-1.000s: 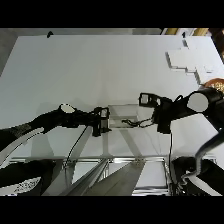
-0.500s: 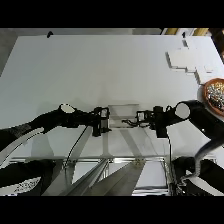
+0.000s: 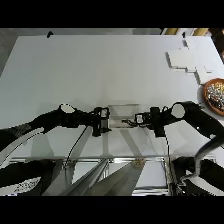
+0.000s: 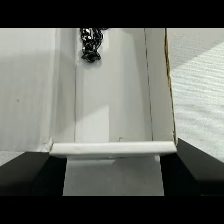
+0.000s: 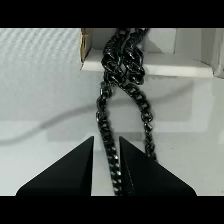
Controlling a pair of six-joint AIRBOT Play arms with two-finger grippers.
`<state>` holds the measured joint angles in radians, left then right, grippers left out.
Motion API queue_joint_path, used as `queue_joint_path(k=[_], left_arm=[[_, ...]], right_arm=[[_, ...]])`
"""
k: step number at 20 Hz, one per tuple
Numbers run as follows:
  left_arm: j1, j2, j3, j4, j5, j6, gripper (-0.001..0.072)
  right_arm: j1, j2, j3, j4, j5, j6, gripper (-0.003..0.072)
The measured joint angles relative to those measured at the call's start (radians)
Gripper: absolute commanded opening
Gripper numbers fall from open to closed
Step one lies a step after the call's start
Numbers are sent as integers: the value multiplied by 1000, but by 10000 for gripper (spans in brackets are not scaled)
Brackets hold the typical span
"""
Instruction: Fold the box and place the chain.
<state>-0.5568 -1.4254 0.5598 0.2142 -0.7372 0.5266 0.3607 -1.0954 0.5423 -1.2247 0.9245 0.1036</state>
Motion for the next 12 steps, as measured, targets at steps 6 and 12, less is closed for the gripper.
queue_joint_path(k=[6, 12], left_arm=[[0, 0, 0, 0, 0, 0, 69], [0, 0, 0, 0, 0, 0, 69]], right_arm=[[0, -3, -1, 0, -16, -7, 166], [0, -3, -26, -1, -24, -26, 110]])
